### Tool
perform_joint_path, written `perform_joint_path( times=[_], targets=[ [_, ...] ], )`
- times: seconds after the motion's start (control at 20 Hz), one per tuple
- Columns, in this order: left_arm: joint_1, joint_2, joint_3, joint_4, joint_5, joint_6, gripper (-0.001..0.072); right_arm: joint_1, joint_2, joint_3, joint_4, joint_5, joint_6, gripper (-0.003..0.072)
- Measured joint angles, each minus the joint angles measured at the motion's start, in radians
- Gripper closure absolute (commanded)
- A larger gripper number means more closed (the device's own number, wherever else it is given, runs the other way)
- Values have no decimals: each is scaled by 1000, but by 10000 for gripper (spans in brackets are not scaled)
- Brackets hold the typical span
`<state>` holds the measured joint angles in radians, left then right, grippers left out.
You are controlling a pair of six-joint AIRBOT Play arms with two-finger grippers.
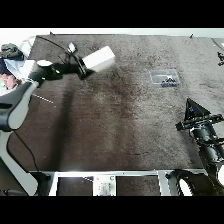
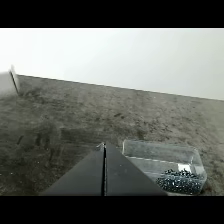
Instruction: Fold the box and place the chain.
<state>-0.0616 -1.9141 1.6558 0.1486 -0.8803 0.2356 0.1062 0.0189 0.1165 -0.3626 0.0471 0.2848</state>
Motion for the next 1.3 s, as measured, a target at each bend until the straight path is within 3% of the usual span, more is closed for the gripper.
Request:
perform_joint_path(
  times=[0.1, 0.2, 0.5, 0.8, 1.3],
  targets=[
    [51, 54, 7, -5, 199, -167, 702, 0, 0, 0, 0, -8, 0, 676],
    [104, 88, 5, 79, 364, -353, 702, 0, 0, 0, 0, -18, 0, 677],
    [185, 97, -92, 473, 546, -837, 702, 0, 0, 0, 0, -28, 0, 676],
    [216, 35, -163, 620, 621, -998, 702, 0, 0, 0, 0, -29, 0, 676],
    [230, 1, -234, 667, 677, -1044, 701, 0, 0, 0, 0, -31, 0, 676]
  ],
)
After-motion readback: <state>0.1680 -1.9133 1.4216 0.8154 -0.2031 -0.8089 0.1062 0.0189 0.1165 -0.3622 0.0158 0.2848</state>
